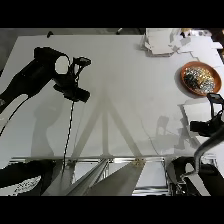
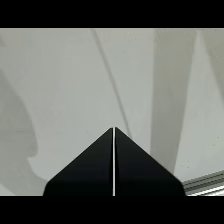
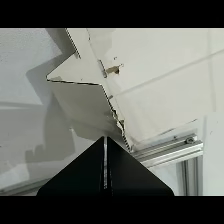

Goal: Fold the box and place the chain.

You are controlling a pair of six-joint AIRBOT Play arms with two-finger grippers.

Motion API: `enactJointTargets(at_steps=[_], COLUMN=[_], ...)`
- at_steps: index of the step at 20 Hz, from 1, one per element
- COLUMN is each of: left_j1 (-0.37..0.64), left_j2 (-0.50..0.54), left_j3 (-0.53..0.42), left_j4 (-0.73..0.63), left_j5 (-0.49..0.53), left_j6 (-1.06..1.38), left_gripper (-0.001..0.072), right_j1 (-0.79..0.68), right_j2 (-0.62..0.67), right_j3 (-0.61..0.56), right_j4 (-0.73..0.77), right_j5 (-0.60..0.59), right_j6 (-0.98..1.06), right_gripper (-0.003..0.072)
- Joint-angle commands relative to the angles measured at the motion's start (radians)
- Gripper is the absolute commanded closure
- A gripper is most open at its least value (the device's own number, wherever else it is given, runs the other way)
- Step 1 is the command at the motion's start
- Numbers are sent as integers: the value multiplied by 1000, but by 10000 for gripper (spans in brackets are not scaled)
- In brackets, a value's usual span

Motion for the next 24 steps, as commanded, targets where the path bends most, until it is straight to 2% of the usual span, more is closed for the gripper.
enactJointTargets(at_steps=[1, 12, 15, 18, 22, 23, 24], left_j1=[-1, -1, -1, -1, -1, -1, -1], left_j2=[-1, -1, -1, -1, -1, -1, -1], left_j3=[-1, 0, 0, 0, -1, -1, 0], left_j4=[0, 0, 0, 0, 0, -4, -4], left_j5=[0, 0, 0, 0, 0, 0, 0], left_j6=[0, 0, 0, 0, 0, 0, 0], left_gripper=[700, 700, 700, 700, 700, 700, 700], right_j1=[-1, -1, -1, -31, -222, -260, -296], right_j2=[0, 0, 0, -42, -209, -244, -282], right_j3=[0, 0, 3, 80, 225, 248, 278], right_j4=[0, -4, -18, -124, -216, -220, -236], right_j5=[0, -3, -63, -91, -165, -187, -180], right_j6=[0, 0, -28, -28, -162, -236, -291], right_gripper=[664, 664, 663, 664, 663, 616, 343])
